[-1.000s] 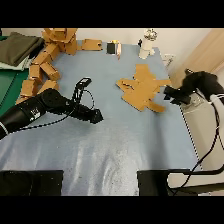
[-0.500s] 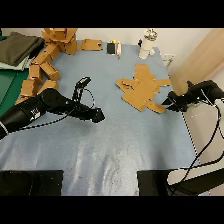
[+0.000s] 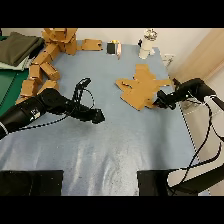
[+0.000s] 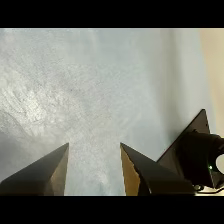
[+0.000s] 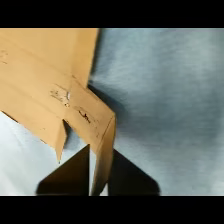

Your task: Fold the box.

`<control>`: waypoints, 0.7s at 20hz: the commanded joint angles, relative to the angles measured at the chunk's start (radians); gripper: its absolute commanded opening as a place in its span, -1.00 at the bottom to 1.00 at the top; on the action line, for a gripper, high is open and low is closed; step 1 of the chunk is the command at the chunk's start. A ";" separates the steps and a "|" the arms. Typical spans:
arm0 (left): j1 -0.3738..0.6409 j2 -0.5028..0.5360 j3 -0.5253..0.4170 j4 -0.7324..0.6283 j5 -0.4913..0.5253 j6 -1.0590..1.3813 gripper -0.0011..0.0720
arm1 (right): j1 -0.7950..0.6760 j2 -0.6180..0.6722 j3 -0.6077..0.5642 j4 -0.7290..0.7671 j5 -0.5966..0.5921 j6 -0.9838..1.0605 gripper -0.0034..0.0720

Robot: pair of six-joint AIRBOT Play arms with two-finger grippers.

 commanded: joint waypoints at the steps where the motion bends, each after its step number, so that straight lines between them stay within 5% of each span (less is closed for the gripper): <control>1: 0.001 0.000 0.001 -0.003 -0.017 -0.002 0.42 | 0.034 -0.002 0.006 0.018 0.017 -0.024 -0.91; 6: 0.066 0.000 0.001 -0.043 -0.087 -0.042 0.42 | 0.152 0.043 -0.045 0.026 -0.126 -0.077 -0.92; 14: 0.280 0.000 0.001 -0.056 -0.406 0.012 0.42 | 0.396 0.401 -0.433 0.022 -0.174 -0.050 -0.91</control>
